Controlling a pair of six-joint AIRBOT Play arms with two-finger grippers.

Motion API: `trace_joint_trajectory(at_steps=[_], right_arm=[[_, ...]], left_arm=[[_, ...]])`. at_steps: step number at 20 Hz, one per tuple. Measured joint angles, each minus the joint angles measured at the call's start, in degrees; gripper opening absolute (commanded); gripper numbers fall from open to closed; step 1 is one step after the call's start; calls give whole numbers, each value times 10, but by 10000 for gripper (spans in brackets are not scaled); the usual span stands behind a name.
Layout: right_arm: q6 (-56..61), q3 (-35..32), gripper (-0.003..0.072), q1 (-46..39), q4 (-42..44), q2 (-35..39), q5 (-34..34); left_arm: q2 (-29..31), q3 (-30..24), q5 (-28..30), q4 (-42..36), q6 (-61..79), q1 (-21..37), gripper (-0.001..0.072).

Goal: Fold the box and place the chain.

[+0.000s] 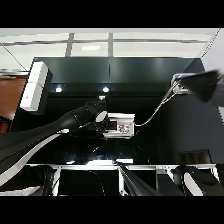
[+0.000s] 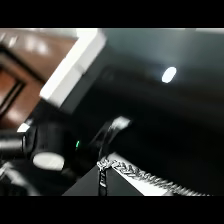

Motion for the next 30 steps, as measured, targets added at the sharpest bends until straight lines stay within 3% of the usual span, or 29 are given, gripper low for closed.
trace_joint_trajectory(at_steps=[5,13,22,30], right_arm=[[0,-98,4,60,43,-20,-31],[-9,-145,5,162,25,-101,-75],[-9,-254,4,182,28,-122,-136],[-10,-279,11,193,39,-134,-189]], left_arm=[[0,0,0,0,0,0,31],[0,0,0,0,0,0,31],[0,0,0,0,0,0,31],[0,0,0,0,0,0,31]])
